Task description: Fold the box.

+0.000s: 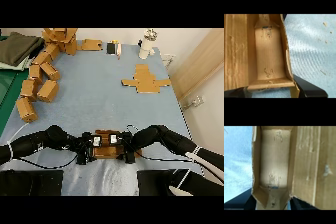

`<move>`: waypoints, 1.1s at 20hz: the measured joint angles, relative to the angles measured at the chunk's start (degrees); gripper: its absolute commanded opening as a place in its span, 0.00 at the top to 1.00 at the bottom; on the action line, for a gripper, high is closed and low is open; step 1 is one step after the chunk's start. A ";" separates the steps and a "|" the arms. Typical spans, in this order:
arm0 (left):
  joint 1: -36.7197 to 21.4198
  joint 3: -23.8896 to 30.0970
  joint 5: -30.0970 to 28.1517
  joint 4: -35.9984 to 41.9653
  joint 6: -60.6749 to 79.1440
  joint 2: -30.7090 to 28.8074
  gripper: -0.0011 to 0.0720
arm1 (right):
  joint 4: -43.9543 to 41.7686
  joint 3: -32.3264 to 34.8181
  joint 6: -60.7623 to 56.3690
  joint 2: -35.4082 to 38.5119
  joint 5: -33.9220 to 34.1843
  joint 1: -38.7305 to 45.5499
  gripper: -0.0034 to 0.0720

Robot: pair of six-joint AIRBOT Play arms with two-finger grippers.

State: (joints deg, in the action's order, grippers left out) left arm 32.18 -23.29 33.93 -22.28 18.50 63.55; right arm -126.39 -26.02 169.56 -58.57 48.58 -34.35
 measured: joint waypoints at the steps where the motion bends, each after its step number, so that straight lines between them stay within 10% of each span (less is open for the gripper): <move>1: 0.00 0.00 -0.17 0.07 0.00 0.00 0.15 | -0.20 -0.17 -0.02 0.04 0.11 0.00 0.00; 8: 0.00 0.00 0.02 0.04 0.02 0.00 0.15 | 5.77 -1.31 -13.86 4.33 5.35 0.04 0.00; 17: 0.00 0.00 0.09 0.02 0.07 0.00 0.15 | 16.98 -4.37 -64.65 19.39 24.41 0.07 0.01; 22: 0.00 0.00 0.09 0.02 0.04 0.00 0.15 | 12.70 -4.70 -84.83 23.82 19.67 0.02 0.06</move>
State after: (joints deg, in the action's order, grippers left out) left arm 32.18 -23.29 34.02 -22.26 18.55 63.55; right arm -113.69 -30.72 84.73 -34.74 68.25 -34.33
